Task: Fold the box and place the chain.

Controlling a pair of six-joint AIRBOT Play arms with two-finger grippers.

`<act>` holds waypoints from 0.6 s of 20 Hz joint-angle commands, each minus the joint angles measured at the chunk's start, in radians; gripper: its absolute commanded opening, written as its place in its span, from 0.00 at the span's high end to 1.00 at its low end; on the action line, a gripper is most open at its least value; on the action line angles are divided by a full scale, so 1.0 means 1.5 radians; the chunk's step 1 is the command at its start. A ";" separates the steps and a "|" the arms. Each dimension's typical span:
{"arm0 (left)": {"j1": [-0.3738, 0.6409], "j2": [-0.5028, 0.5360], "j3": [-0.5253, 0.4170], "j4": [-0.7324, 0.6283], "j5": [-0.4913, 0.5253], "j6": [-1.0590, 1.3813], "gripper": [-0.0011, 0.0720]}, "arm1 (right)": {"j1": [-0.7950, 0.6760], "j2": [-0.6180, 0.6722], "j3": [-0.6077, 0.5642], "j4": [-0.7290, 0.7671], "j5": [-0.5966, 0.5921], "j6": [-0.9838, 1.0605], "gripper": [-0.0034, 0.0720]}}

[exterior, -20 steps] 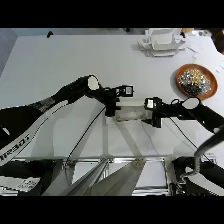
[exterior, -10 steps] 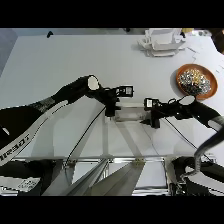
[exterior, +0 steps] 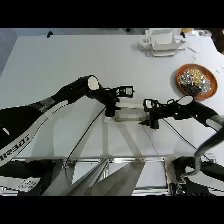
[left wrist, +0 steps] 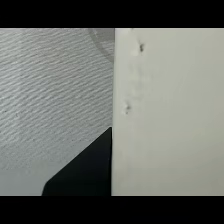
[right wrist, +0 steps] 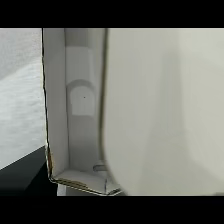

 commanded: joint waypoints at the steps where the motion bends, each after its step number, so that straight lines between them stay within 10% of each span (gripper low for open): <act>1: 0.000 0.000 0.000 0.000 0.001 0.000 0.97 | 0.000 -0.006 0.000 -0.011 -0.009 0.002 0.36; 12: 0.000 0.000 0.000 0.000 0.001 0.000 0.97 | 0.000 -0.006 0.000 -0.022 -0.009 0.002 0.51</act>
